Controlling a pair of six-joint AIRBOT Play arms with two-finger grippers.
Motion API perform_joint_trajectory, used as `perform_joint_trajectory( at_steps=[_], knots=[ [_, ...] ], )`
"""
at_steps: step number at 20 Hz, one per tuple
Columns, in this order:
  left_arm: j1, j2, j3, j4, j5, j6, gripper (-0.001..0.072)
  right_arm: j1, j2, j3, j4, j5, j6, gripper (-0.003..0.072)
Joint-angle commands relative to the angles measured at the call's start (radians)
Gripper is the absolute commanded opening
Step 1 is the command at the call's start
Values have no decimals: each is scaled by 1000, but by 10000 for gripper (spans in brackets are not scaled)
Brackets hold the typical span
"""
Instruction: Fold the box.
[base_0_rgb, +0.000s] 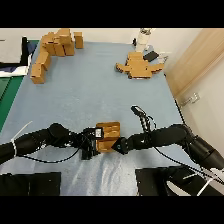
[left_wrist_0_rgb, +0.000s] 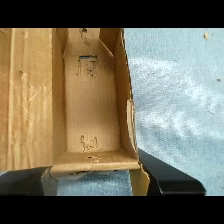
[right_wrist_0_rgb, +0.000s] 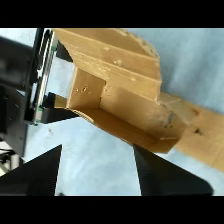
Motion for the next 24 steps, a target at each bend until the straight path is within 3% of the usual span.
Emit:
perform_joint_trajectory(
  at_steps=[1,3,5,6,8,9,11,16,18,24],
  knots=[
    [0,0,1,0,0,0,498,1,2,1,72,15,187,548],
    [0,0,1,0,0,0,498,0,1,3,100,88,183,536],
    [0,0,1,0,0,0,498,0,-29,36,100,145,117,171],
    [0,0,1,0,0,0,498,0,-64,68,99,151,73,170],
    [0,0,1,0,0,0,498,0,-171,140,96,145,-2,375],
    [0,0,1,0,0,0,498,0,-237,176,94,143,-36,370],
    [0,0,1,0,0,0,498,0,-362,227,79,142,-57,227],
    [0,0,1,0,0,0,498,0,-552,233,3,147,-103,212],
    [0,0,1,0,0,0,498,0,-594,233,-3,147,-140,159],
    [0,0,1,0,0,0,498,0,-570,240,-21,144,-206,160]
  ],
)
